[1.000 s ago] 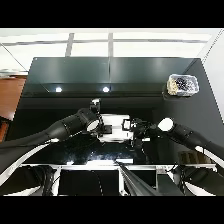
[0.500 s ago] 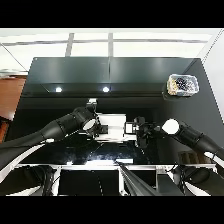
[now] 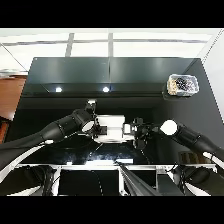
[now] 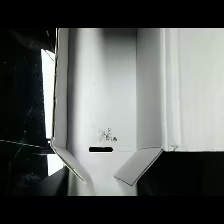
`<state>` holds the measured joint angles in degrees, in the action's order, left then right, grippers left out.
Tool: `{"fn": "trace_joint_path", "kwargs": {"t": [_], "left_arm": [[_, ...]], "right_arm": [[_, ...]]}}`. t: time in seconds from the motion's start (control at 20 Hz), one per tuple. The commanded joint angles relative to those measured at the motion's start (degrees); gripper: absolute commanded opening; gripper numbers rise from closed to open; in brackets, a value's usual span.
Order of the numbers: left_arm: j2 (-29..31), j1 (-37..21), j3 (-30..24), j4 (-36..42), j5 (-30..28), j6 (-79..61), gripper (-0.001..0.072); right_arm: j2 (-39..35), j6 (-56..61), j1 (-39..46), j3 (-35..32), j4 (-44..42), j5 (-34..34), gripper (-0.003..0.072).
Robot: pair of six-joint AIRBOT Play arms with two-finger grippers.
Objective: Fold the box and place the chain.
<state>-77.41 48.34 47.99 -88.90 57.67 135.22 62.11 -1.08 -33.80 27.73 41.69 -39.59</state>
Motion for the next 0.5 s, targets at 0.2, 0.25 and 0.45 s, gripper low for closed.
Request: {"fn": "trace_joint_path", "kwargs": {"t": [0.2,0.25,0.45], "left_arm": [[-0.11,0.02,-0.15,0.79,-0.5,-0.24,0.0032],[-0.2,0.02,-0.15,0.9,-0.52,-0.24,0.0033],[-1.16,0.02,-0.15,1.4,-0.46,-0.24,0.0033]], "right_arm": [[0.83,0.09,-0.37,0.04,-7.65,0.46,0.0192],[0.85,0.11,-0.37,0.04,-8.39,0.59,0.0192],[1.81,0.46,-1.51,0.04,-12.7,2.89,0.0192]]}}
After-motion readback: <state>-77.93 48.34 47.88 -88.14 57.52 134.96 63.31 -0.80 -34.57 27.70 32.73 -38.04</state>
